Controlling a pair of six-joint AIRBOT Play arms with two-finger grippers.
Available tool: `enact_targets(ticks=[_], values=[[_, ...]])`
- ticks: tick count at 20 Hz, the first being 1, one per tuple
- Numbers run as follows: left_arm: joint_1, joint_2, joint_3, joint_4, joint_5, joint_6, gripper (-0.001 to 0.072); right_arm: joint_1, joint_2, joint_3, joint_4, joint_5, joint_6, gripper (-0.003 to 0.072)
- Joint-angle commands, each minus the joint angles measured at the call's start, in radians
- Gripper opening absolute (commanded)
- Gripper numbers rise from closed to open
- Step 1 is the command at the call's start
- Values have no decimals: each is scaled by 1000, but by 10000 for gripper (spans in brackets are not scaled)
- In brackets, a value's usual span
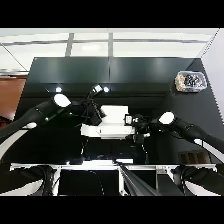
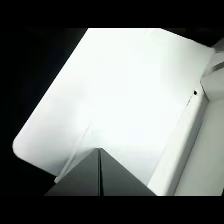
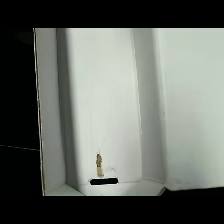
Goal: Fold the box and place the chain.
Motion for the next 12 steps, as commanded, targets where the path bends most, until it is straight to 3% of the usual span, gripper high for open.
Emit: enact_targets(ticks=[1, 4, 6, 7, 8, 9, 12], values=[[35, 114, 60, 108, -39, -2, 28, 0, -1, 0, 0, -1, 0, 446], [121, 257, 47, 145, -229, -1, 30, 0, -1, 0, 0, -1, 0, 446], [192, 303, -11, 153, -344, 30, 30, 0, -1, 0, 0, -1, 0, 446], [211, 305, -46, 194, -391, 93, 116, 0, -1, 0, 0, -1, 0, 446], [206, 304, -83, 254, -389, 128, 367, 0, -1, 0, 0, -1, 0, 446], [189, 300, -117, 315, -347, 143, 673, 0, -1, 0, 0, -1, 0, 446], [117, 277, -174, 398, -244, 270, 706, 0, -1, 0, 0, -1, 0, 446]])
